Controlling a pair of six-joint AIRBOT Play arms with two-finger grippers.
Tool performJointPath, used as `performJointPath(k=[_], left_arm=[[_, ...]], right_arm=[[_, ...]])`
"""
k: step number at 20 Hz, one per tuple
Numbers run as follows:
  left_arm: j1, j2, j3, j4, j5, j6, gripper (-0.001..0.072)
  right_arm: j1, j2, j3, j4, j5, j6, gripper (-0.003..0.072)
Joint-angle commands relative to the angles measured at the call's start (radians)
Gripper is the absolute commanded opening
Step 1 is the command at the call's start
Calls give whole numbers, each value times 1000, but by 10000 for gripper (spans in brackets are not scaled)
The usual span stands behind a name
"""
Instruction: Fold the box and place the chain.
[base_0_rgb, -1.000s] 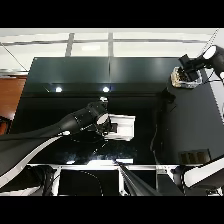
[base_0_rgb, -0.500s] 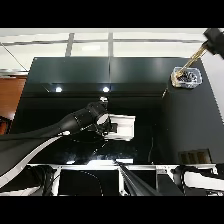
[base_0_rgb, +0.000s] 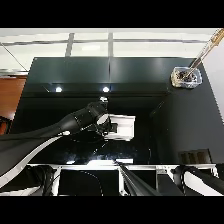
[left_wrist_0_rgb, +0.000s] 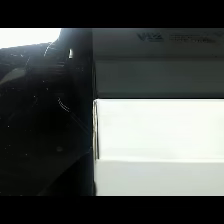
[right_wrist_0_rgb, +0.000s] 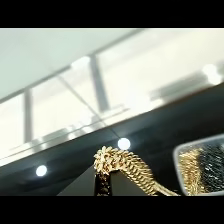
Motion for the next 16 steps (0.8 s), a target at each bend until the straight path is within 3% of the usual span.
performJointPath(k=[1, 5, 7, 16], left_arm=[[0, 0, 0, 0, -1, 0, 31], [0, 0, 0, 0, 0, 0, 31], [1, 0, 0, 0, 2, 0, 31], [1, 0, 0, 0, 5, 0, 31]], right_arm=[[0, 96, 27, 137, 130, -141, 9], [40, 167, 23, 251, 395, -242, 9], [112, 201, -8, 241, 460, -251, 10], [480, 303, -444, 256, 414, -214, 9]])
